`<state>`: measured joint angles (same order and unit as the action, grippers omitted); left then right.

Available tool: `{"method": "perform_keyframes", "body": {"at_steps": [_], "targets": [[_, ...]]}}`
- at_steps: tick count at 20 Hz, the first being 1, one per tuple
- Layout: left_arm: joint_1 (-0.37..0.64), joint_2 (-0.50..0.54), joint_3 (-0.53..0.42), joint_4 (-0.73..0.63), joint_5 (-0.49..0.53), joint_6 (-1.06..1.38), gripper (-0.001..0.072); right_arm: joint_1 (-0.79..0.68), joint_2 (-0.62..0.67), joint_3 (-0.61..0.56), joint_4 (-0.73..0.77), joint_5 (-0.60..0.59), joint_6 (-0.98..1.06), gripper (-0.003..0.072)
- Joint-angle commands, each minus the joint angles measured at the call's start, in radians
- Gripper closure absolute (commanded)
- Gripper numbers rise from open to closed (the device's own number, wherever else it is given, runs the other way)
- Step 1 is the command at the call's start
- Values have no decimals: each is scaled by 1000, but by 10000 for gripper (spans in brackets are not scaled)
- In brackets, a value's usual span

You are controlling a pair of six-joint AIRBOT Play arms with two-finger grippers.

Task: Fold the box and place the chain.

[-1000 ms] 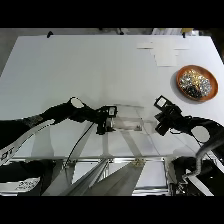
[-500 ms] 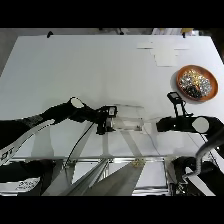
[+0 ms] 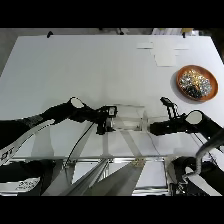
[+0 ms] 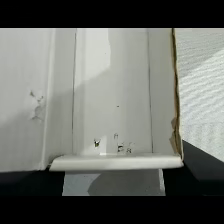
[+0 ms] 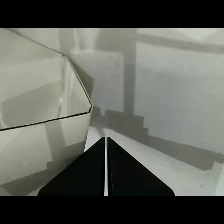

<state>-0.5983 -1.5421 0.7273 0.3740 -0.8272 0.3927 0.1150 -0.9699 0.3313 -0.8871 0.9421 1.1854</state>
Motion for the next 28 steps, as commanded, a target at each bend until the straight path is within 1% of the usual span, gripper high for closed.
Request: {"method": "perform_keyframes", "body": {"at_steps": [1, 2, 3, 6, 7, 8, 9, 11, 13, 14, 16, 17, 18, 19, 20, 25, 27, 28], "targets": [[0, 0, 0, 0, 0, 0, 350, -1, 20, 0, 65, 12, -45, 668], [0, 0, 0, 0, 0, 0, 350, -1, 38, 0, 64, 13, -47, 665], [0, 0, 0, 0, 0, 0, 350, -1, 56, 0, 65, 14, -46, 632], [0, 0, 0, 0, 0, 0, 350, -1, 126, 0, 66, 15, -46, 624], [0, 0, 0, 0, 0, 0, 350, -1, 149, 0, 66, 15, -46, 611], [0, 0, 0, 0, 0, 0, 350, -1, 170, 0, 72, 15, -46, 535], [0, 0, 0, 0, 0, 0, 350, -1, 187, 0, 85, 15, -47, 502], [0, 0, 0, 0, 0, 0, 350, -1, 196, 0, 122, 15, -66, 502], [0, 0, 0, 0, 0, 0, 350, -1, 196, 0, 155, 15, -69, 482], [0, 0, 0, 0, 0, 0, 350, -1, 196, 0, 159, 13, -69, 481], [0, 0, 0, 0, 0, 0, 350, -1, 195, 0, 155, 10, -69, 444], [0, 0, 0, 0, 0, 0, 350, -1, 191, 0, 153, 6, -68, 444], [0, 0, 0, 0, 0, 0, 350, -1, 184, 0, 149, -1, -68, 422], [0, 0, 0, 0, 0, 0, 350, -1, 175, 0, 147, -8, -59, 361], [0, 0, 0, 0, 0, 0, 350, -1, 168, 0, 149, -11, -57, 339], [0, 0, 0, 0, 0, 0, 350, 0, 166, 0, 139, -29, -5, 339], [0, 0, 0, 0, 0, 0, 350, 21, 166, 0, 124, -38, 21, 338], [0, 0, 0, 0, 0, 0, 350, 47, 166, 1, 115, -53, 51, 310]]}}
